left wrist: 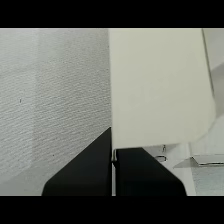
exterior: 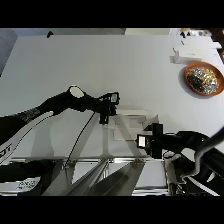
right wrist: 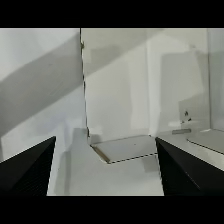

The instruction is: Fold the box and place the chain.

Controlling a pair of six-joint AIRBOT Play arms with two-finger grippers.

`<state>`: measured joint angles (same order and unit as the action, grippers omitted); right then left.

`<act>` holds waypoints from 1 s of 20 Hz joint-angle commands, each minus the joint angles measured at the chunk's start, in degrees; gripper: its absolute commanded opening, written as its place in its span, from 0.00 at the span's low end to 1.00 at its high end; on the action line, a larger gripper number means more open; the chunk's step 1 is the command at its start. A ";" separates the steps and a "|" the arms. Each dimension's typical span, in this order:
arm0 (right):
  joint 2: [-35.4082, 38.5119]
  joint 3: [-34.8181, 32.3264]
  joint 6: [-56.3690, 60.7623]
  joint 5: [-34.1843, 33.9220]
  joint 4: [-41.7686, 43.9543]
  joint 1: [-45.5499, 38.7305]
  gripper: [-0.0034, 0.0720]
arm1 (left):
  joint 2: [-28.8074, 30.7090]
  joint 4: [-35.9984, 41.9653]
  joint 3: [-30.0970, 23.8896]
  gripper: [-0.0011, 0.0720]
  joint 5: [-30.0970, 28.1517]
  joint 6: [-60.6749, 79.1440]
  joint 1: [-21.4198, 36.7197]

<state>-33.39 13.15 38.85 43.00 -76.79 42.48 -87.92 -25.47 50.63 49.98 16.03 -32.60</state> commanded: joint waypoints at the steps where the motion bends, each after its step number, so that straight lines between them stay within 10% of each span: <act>1: 0.04 -2.93 -0.09 -6.08 -2.49 1.27 0.97 | -0.04 0.07 0.02 0.03 -0.02 0.02 0.00; 9: -4.09 -2.99 -0.37 -14.29 -2.54 1.27 0.97 | -0.04 0.11 0.02 0.03 -0.02 0.02 0.00; 20: -1.25 -2.97 -0.17 -5.38 -2.54 1.27 0.97 | -0.04 0.11 0.02 0.03 -0.02 0.02 0.00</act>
<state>-35.55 10.17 38.52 33.58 -79.02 43.68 -87.92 -25.36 50.63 49.98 16.03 -32.60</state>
